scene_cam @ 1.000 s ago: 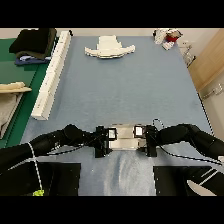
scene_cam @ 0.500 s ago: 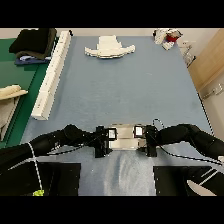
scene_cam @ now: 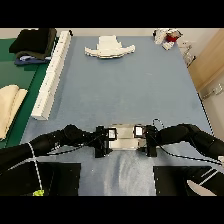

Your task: Fold the box.

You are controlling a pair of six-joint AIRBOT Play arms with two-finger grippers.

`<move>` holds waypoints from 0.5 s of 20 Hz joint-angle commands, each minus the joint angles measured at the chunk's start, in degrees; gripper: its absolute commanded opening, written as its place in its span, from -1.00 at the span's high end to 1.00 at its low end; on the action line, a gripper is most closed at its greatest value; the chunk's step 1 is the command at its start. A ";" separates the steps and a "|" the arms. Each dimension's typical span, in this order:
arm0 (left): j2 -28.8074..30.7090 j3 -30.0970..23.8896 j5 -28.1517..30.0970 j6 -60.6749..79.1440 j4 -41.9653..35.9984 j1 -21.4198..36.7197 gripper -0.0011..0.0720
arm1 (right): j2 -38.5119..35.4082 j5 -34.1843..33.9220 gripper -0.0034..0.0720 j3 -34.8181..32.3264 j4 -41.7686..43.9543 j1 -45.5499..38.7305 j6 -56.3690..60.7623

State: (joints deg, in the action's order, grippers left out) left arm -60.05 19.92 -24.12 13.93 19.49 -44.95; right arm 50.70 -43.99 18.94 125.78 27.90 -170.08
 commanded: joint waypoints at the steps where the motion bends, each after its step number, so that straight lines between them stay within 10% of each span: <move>1: -0.02 0.07 0.02 0.00 0.02 0.04 -0.23 | -0.04 0.02 -0.46 0.04 0.02 0.07 0.02; 6: -0.02 0.07 0.02 0.00 0.02 0.04 -0.23 | -0.04 0.00 -0.46 0.02 0.00 0.07 0.04; 10: -0.02 0.07 0.02 0.00 0.02 0.04 -0.23 | -0.22 -0.04 -1.00 0.04 -0.42 0.04 0.26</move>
State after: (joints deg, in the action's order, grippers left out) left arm -60.05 19.94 -23.94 13.89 19.46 -44.95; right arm 50.68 -43.97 18.92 125.71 27.92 -170.04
